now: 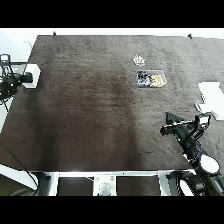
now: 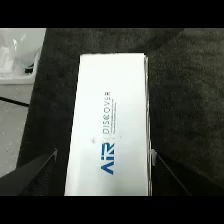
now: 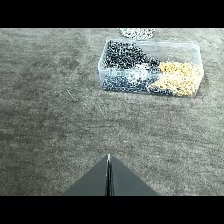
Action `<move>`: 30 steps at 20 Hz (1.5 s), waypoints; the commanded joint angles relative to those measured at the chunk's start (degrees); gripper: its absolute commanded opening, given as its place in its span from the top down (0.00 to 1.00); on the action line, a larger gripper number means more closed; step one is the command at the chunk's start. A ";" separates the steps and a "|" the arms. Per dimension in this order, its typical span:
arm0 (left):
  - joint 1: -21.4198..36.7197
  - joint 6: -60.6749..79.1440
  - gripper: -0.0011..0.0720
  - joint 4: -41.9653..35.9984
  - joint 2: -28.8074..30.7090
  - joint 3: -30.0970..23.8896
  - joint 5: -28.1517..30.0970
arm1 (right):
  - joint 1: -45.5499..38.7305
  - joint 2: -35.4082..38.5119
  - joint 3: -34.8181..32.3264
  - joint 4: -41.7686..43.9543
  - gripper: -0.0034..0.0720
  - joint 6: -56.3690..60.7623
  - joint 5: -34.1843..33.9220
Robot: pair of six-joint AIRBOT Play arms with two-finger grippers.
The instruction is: Fold the box and place the chain.
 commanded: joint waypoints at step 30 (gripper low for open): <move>0.00 -0.22 0.97 -12.20 90.44 -72.35 -24.13 | 0.02 0.04 -0.02 0.00 0.95 0.00 0.00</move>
